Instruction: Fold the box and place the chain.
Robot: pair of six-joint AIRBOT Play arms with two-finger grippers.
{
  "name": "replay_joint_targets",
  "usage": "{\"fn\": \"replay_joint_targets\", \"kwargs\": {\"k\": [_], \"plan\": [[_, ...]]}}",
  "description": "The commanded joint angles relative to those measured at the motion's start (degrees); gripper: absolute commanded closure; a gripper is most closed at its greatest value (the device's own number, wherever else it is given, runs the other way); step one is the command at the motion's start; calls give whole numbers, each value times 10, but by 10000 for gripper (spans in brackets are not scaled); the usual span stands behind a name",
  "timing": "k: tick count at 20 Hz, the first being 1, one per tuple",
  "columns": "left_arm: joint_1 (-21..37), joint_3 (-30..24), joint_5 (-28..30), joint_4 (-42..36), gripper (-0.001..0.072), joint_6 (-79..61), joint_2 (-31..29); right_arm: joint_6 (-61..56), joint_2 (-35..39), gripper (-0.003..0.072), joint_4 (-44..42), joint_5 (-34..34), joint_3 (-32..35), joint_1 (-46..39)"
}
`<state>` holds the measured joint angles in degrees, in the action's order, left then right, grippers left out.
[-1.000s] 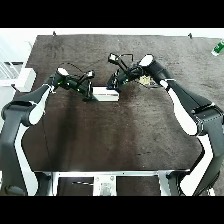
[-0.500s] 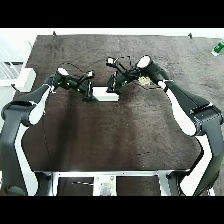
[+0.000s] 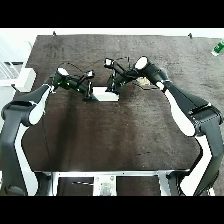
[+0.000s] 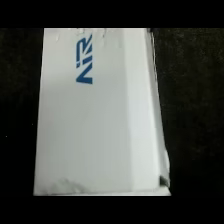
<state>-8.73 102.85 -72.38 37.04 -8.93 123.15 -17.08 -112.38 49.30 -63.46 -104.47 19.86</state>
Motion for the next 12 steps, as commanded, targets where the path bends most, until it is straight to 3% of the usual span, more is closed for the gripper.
{"fn": "replay_joint_targets", "kwargs": {"k": [1, 12], "plan": [[0, 0, 0, 0, 221, -1, 0, 0, 0, 296, 3, 9, -1, 0], [0, 0, 0, 0, 221, -1, 0, 6, 0, 297, 3, 8, 0, 0]]}}
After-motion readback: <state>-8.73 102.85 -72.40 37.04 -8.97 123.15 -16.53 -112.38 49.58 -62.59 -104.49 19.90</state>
